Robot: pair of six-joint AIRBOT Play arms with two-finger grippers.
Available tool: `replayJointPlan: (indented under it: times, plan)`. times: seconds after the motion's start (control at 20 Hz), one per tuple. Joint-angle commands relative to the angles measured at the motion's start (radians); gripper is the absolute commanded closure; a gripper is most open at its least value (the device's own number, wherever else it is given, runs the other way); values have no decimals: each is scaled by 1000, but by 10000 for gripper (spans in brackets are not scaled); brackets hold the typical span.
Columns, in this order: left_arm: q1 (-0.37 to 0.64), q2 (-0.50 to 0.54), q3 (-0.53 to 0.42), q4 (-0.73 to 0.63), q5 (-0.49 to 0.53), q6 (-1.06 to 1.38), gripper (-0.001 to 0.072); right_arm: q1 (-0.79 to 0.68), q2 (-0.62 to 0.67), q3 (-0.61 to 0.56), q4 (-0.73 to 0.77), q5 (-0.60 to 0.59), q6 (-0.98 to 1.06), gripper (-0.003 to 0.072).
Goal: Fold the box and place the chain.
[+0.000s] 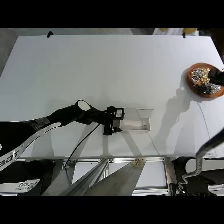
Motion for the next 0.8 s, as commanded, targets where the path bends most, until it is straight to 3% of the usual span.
replayJointPlan:
  times: [0.0, 0.75]
  plan:
    - [0, 1, 1, 0, 0, 0, 397, -10, -62, 1, 0, -23, -37, 521]
    - [0, 1, 1, 0, 0, 0, 397, -10, -113, 1, 50, -79, -47, 507]
